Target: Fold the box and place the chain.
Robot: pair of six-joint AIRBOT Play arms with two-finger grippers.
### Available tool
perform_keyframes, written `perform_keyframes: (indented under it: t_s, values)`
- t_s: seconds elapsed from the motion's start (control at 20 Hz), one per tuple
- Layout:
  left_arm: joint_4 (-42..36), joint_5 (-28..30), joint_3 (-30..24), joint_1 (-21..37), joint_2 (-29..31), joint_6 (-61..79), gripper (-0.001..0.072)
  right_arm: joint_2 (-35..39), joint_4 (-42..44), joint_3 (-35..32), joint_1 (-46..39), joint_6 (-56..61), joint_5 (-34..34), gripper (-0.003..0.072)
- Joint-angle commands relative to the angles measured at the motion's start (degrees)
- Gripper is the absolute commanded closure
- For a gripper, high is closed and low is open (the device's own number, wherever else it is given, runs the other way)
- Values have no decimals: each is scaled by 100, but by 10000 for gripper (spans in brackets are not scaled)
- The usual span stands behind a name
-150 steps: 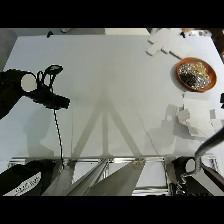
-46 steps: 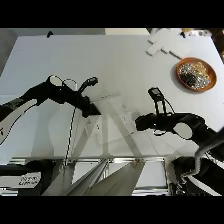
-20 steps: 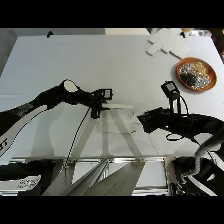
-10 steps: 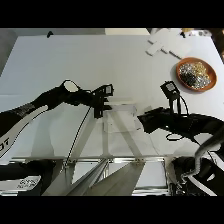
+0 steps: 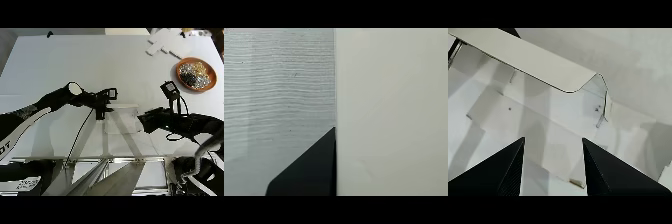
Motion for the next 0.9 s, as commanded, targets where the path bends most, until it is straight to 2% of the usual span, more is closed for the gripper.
perform_keyframes:
  t_s: [0.0, 0.6, 0.8, 0.85]
  values:
    - [247, 24, -4, -63, -4, -302, 705, 4, -87, 0, 0, 9, 2, 280]
    - [262, 59, -4, -63, -4, -282, 699, 7, -81, 0, 0, 11, 175, 280]
    - [247, 57, -4, -63, -4, -282, 699, 4, -83, 0, 0, 7, 673, 282]
    - [247, 59, -4, -63, -4, -282, 699, 4, -94, 0, 0, -9, 872, 310]
